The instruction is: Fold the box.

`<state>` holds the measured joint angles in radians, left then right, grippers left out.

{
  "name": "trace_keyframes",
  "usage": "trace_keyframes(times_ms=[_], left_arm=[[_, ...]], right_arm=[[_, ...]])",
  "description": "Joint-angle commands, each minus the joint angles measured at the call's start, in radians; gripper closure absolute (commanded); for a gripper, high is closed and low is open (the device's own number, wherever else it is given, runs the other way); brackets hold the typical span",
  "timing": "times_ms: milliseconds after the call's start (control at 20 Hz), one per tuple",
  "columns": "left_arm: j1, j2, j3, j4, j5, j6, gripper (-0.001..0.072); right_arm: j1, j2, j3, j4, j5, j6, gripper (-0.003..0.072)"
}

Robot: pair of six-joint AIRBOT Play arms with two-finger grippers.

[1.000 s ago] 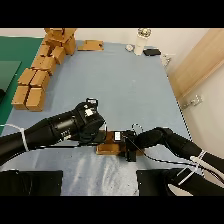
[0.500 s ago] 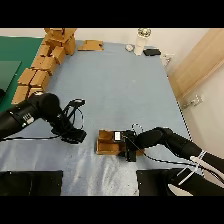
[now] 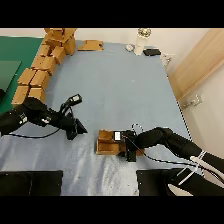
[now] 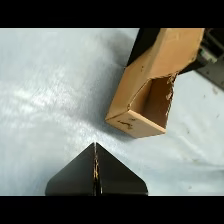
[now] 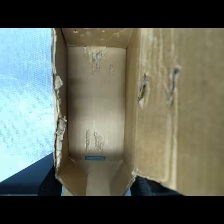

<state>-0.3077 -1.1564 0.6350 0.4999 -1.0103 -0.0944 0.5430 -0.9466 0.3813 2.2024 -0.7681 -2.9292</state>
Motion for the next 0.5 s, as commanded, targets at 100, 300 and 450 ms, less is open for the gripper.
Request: trace_keyframes(times_ms=[100, 300, 450], left_arm=[[-0.124, -0.021, -0.009, -0.008, 0.161, 0.272, 0.0521], [-0.127, -0.021, -0.03, -0.003, 0.072, 0.349, 0.0022], [-0.147, -0.021, -0.088, -0.034, 0.066, 0.397, 0.0021]], right_arm=[[0.0, 0.001, 0.0, 0.0, 0.0, 0.0, 0.0184], [0.0, 0.001, 0.0, 0.0, 0.0, 0.0, 0.0184], [0.0, 0.001, 0.0, 0.0, 0.0, 0.0, 0.0184]])
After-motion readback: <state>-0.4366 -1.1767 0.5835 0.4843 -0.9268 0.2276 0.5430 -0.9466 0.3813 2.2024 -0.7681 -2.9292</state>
